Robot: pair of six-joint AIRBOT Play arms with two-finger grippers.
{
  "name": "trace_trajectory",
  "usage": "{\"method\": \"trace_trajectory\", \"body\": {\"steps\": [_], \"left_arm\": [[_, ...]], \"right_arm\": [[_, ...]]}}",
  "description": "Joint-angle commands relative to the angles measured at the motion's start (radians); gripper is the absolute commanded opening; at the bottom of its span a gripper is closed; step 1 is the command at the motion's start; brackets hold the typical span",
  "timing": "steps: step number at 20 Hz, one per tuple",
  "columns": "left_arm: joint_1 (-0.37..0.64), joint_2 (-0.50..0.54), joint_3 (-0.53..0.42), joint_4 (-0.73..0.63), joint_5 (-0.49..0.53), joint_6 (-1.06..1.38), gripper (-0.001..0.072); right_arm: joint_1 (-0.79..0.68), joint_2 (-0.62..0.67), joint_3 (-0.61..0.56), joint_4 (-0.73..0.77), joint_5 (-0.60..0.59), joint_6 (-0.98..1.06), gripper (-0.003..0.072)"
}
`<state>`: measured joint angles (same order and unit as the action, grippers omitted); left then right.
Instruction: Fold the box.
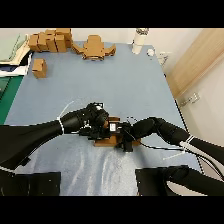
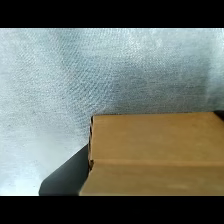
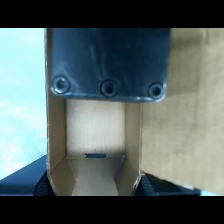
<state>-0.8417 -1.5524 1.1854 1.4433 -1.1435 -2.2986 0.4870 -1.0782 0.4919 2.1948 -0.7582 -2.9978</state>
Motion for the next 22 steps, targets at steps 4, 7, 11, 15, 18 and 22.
{"method": "trace_trajectory", "body": {"steps": [4,7,11,15,18,22], "left_arm": [[-0.013,-0.006,0.002,-0.009,0.026,0.005,0.0013],[-0.011,-0.003,0.008,-0.019,-0.046,0.001,0.0455],[0.005,-0.002,0.042,-0.023,-0.134,-0.006,0.0544],[0.034,-0.002,0.086,-0.050,-0.151,-0.006,0.0544],[0.102,-0.002,0.100,-0.180,-0.204,0.032,0.0537],[0.249,-0.002,0.100,-0.411,-0.229,0.153,0.0537]], "right_arm": [[0.001,0.000,0.001,0.000,0.005,-0.003,0.0521],[0.001,0.000,0.001,0.000,0.006,-0.003,0.0521],[0.001,0.000,0.001,0.000,0.006,-0.003,0.0521],[0.001,0.000,0.001,0.000,0.006,-0.003,0.0521],[0.001,0.000,0.001,0.000,0.006,-0.003,0.0521],[0.001,0.000,0.001,0.000,0.006,-0.003,0.0521]]}}
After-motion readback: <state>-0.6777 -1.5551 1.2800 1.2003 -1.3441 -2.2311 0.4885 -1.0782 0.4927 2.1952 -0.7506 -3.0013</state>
